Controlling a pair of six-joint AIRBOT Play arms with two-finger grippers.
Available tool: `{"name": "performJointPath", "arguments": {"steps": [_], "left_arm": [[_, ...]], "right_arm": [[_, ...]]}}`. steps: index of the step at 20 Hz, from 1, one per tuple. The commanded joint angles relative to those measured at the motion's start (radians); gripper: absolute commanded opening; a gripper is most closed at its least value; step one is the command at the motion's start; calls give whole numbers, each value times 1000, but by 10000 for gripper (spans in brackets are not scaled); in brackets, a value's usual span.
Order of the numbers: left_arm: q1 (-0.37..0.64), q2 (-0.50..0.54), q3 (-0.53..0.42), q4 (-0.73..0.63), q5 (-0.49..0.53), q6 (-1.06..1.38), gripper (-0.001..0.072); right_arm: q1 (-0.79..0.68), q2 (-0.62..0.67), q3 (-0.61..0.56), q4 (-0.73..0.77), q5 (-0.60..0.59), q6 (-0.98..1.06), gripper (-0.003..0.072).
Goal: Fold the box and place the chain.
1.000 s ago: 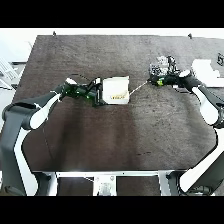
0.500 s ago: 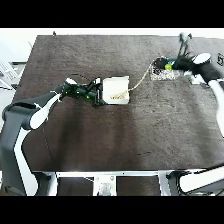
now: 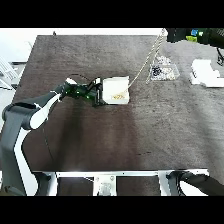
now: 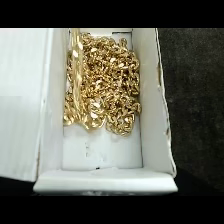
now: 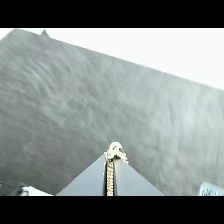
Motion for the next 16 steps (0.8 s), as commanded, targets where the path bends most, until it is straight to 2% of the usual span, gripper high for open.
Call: {"name": "performJointPath", "arguments": {"steps": [1, 6, 12, 16], "left_arm": [[1, 1, 0, 0, 0, 0, 471], [0, 1, 0, 0, 0, 0, 471], [0, 1, 0, 0, 0, 0, 471], [1, 1, 0, 0, 0, 0, 471]], "right_arm": [[148, 71, 0, -127, -39, 32, 4], [220, 47, -15, -168, -50, 77, 4], [288, 26, -14, -167, -285, 73, 4], [306, 6, -11, -167, -333, 74, 4]]}}
